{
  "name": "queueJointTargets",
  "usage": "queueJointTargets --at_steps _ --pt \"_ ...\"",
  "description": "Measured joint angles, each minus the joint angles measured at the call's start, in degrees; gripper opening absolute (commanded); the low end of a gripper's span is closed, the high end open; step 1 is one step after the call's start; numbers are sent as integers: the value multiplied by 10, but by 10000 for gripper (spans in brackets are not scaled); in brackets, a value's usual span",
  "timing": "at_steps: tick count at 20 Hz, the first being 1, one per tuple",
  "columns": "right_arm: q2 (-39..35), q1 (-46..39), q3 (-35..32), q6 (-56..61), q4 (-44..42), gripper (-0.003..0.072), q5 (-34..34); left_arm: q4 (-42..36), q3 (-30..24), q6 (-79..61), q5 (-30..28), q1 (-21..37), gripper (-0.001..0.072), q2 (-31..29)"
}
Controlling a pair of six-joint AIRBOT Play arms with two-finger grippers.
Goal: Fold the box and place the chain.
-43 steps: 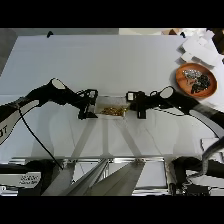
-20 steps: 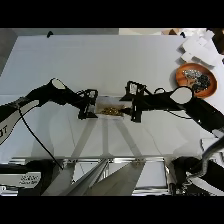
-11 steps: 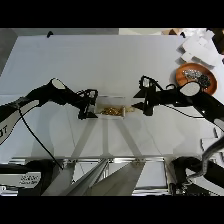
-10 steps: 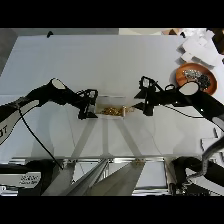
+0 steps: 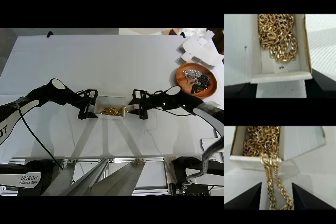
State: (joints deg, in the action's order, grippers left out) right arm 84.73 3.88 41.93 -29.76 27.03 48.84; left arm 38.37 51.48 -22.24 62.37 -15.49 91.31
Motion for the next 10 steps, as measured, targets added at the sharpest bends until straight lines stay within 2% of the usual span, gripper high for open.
queueJointTargets --at_steps 2,3,4,5,10 --pt "15 10 0 -17 -15 386 -7 0 0 0 0 0 335 0" --pt "22 15 0 -23 -20 264 -10 0 0 0 0 0 335 0" --pt "27 19 0 -28 -23 43 -13 0 0 0 0 0 335 0" --pt "31 22 0 -31 -26 12 -15 0 0 0 0 0 335 0" --pt "38 28 1 -32 -17 11 -33 0 0 0 0 0 335 0"
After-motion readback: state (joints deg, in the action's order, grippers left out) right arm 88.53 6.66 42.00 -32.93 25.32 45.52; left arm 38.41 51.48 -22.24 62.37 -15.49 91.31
